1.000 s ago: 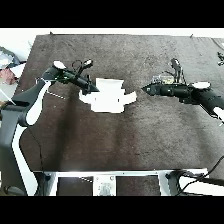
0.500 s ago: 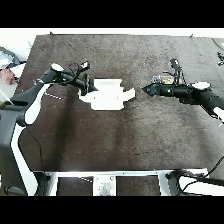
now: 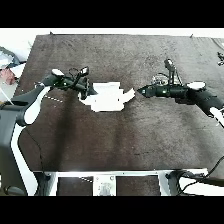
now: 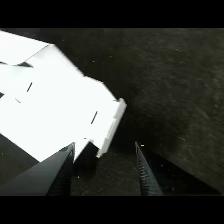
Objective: Fold the box and place the chain.
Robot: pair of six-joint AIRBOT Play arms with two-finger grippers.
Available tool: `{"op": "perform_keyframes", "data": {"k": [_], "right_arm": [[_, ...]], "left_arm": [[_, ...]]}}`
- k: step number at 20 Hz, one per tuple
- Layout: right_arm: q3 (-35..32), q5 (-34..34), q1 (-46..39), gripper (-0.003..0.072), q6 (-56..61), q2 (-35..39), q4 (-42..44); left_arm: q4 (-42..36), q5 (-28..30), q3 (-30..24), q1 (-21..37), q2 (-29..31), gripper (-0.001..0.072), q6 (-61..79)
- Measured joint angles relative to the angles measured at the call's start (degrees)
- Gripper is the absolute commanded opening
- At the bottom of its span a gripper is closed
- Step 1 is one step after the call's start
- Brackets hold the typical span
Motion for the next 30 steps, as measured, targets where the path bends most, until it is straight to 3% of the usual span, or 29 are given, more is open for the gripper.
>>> {"op": "perform_keyframes", "data": {"k": [9,10,17,20,30], "right_arm": [[0.00,0.90,8.83,0.0453,-10.84,0.00,-6.19],[0.00,0.87,10.08,0.0564,-11.93,-0.07,-7.23],[0.00,-1.70,17.84,0.0566,-18.56,-4.52,-13.09],[0.00,-4.26,20.04,0.0599,-23.45,-5.68,-14.45],[0.00,-12.48,22.71,0.0599,-32.50,-8.07,-19.34]], "left_arm": [[0.28,-0.02,-0.17,0.02,0.00,0.0013,0.39],[0.28,-0.02,-0.17,0.00,0.00,0.0013,0.39],[0.22,-0.04,-0.17,0.00,0.00,0.0013,0.42],[0.09,-0.04,-0.17,0.02,0.00,0.0013,0.42],[-0.04,-0.04,-0.17,0.02,0.00,0.0013,0.42]]}}
